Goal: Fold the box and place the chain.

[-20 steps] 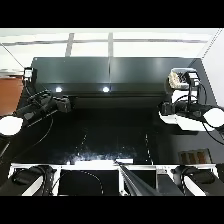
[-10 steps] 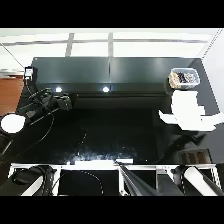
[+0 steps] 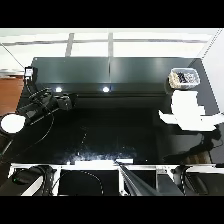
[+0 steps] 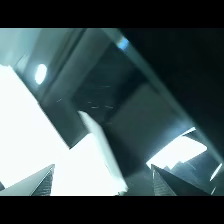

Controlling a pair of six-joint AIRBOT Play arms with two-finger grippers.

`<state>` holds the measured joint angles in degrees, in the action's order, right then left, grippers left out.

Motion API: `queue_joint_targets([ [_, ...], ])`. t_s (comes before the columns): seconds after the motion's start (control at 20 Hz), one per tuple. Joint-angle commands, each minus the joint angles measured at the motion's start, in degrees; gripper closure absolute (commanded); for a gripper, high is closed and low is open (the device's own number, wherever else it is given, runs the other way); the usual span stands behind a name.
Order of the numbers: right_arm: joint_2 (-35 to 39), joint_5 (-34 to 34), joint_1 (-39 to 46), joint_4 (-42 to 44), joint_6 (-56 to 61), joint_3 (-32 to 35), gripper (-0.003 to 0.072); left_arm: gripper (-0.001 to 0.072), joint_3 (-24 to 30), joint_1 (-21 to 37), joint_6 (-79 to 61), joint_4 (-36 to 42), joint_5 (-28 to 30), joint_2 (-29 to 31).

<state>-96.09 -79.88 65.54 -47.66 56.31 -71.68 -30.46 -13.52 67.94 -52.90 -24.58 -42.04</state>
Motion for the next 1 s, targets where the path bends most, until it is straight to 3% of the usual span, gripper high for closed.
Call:
queue_joint_targets([
  [0.0,-8.52,-9.16,-5.55,-2.51,-3.48,-8.20,-0.0019,0.0000,0.00,0.00,0.00,-0.17,-0.04,-0.02],
  [0.25,-10.84,-10.56,-11.63,-6.56,-3.39,-9.44,0.0006,0.0000,0.00,0.00,0.00,-0.15,-0.02,-0.02],
  [0.3,-10.84,-11.87,-12.09,-6.54,-3.37,-9.44,0.0192,0.0001,0.00,0.00,-0.02,-0.17,0.02,-0.02],
  [0.35,-10.84,-12.55,-12.24,-6.54,-2.54,-9.44,0.0305,0.0003,0.00,0.00,-0.04,-0.17,0.04,-0.02],
  [0.45,-10.54,-14.14,-12.63,-5.70,0.52,-9.38,0.0622,0.0006,0.00,0.00,-0.31,-0.17,0.15,-0.02],
  [0.7,0.70,-13.70,-17.38,-1.40,-2.86,-0.13,0.0628,0.0007,0.00,0.02,-0.24,0.07,0.11,0.00],
  [0.95,23.45,0.55,-24.94,4.61,-2.10,21.16,0.0639,0.0007,0.00,-0.26,-0.26,0.94,-1.07,0.00],
])
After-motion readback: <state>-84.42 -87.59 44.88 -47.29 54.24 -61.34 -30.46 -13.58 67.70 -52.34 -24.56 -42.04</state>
